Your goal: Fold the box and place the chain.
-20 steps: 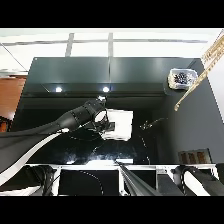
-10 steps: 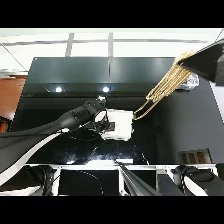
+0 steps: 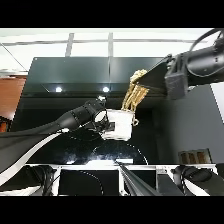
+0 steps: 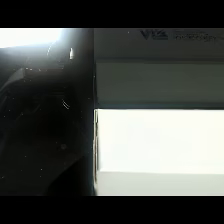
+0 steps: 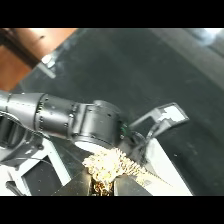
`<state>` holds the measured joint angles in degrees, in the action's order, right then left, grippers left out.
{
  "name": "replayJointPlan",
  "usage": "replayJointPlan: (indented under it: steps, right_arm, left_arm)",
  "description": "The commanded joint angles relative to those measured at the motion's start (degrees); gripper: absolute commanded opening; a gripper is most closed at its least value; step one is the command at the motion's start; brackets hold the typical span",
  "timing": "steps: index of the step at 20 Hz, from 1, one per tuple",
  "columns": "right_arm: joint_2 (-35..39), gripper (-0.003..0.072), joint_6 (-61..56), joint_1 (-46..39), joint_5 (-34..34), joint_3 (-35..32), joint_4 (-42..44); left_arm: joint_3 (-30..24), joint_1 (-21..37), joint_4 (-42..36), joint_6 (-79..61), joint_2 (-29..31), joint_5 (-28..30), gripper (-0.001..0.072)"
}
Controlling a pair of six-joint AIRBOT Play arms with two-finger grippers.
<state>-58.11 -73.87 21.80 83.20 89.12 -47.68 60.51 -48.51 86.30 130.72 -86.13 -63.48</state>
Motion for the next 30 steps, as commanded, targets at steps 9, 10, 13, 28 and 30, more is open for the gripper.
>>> replayJointPlan:
  steps: [9, 10, 13, 28, 30]
  right_arm:
    - [-1.0, 0.0037, -0.9, 1.4, 5.7, -0.2, -9.0]
    - [-1.0, 0.0036, -1.0, 1.4, 7.5, -0.2, -12.4]
    - [-0.6, 0.0037, -2.9, 1.4, 10.9, -0.2, -20.9]
    - [-0.3, 0.0036, -1.5, 1.6, 5.8, -11.5, -4.1]
    - [-0.4, 0.0036, -0.7, 1.6, 1.5, -17.1, -3.3]
  left_arm:
    - [0.0, 0.0, 0.0, 0.0, 0.0, 0.0, 0.0029]
    - [0.0, 0.0, 0.0, 0.0, 0.0, 0.0, 0.0029]
    - [0.0, 0.0, 0.0, 0.0, 0.0, 0.0, 0.0029]
    - [0.0, 0.0, 0.0, 0.0, 0.0, 0.0, 0.0029]
    - [0.0, 0.0, 0.0, 0.0, 0.0, 0.0, 0.0030]
